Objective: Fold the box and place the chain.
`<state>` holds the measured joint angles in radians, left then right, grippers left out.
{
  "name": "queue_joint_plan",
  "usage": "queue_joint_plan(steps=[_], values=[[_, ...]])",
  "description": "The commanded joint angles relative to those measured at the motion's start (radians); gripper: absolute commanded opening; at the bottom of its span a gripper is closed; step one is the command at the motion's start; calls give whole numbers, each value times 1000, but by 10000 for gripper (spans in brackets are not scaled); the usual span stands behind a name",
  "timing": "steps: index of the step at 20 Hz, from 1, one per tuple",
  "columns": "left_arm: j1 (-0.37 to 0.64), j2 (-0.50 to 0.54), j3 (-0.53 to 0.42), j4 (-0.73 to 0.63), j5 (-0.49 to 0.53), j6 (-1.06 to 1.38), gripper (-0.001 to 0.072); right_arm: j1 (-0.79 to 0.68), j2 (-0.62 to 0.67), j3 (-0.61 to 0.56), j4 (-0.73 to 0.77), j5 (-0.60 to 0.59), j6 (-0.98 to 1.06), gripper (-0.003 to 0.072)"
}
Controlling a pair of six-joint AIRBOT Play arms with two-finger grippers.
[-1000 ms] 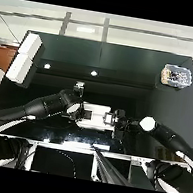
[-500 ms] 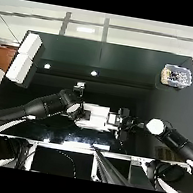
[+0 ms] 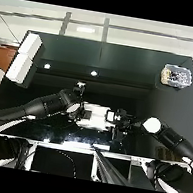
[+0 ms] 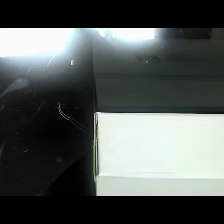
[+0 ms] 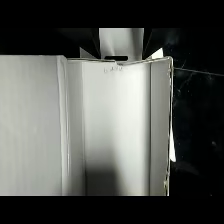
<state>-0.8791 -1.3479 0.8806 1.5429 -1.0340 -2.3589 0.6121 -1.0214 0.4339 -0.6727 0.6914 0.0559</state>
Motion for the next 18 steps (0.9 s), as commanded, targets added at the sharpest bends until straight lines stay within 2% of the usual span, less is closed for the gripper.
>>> queue_joint_plan(steps=[1,2,3,13,14,15,16,17,18], values=[[-1,0,1,-11,8,-1,31,1,-20,1,80,-25,0,295],[-1,0,1,-11,8,-1,31,1,-26,1,90,-29,-3,160],[-1,0,1,-11,8,-1,31,1,-34,1,93,-29,-4,136],[-1,0,1,-11,9,3,32,1,-73,1,111,-68,-4,136],[-1,0,1,-11,9,2,32,1,-73,1,126,-77,-7,164],[-1,0,1,-11,9,2,32,1,-73,1,138,-88,-7,292],[-1,0,1,-11,9,2,32,1,-73,1,140,-93,-8,318],[-1,0,1,-11,9,2,32,1,-73,1,140,-93,-8,232],[-1,0,1,-11,9,2,32,1,-73,1,141,-87,-7,116]])
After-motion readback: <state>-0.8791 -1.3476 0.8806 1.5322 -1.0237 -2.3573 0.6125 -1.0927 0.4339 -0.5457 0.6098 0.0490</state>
